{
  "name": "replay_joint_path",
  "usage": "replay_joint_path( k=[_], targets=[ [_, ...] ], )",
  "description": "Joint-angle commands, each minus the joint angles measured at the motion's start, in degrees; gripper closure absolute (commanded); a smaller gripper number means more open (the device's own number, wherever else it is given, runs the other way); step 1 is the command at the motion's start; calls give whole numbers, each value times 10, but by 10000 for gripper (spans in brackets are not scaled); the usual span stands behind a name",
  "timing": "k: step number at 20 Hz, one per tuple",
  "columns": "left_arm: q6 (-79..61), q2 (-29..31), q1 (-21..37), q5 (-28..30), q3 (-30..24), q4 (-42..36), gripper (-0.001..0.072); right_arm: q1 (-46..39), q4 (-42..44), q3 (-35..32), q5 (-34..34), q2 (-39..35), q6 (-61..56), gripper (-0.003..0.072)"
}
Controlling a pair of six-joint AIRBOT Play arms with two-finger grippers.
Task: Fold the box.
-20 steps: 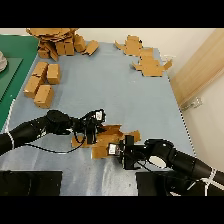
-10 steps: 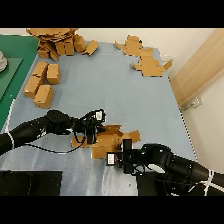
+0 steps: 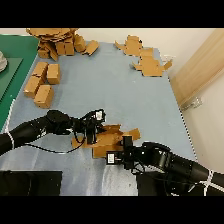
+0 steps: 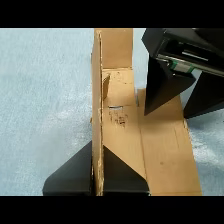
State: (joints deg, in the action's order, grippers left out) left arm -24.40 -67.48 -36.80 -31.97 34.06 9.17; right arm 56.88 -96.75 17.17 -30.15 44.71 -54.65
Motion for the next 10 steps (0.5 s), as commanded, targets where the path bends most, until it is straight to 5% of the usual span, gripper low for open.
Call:
replay_joint_path(
  k=[1,10],
  targets=[
    [0,0,0,0,0,0,698,-1,-28,4,22,-1,-28,177],
    [0,0,0,0,0,0,698,-2,-38,29,7,0,-79,177]
  ],
)
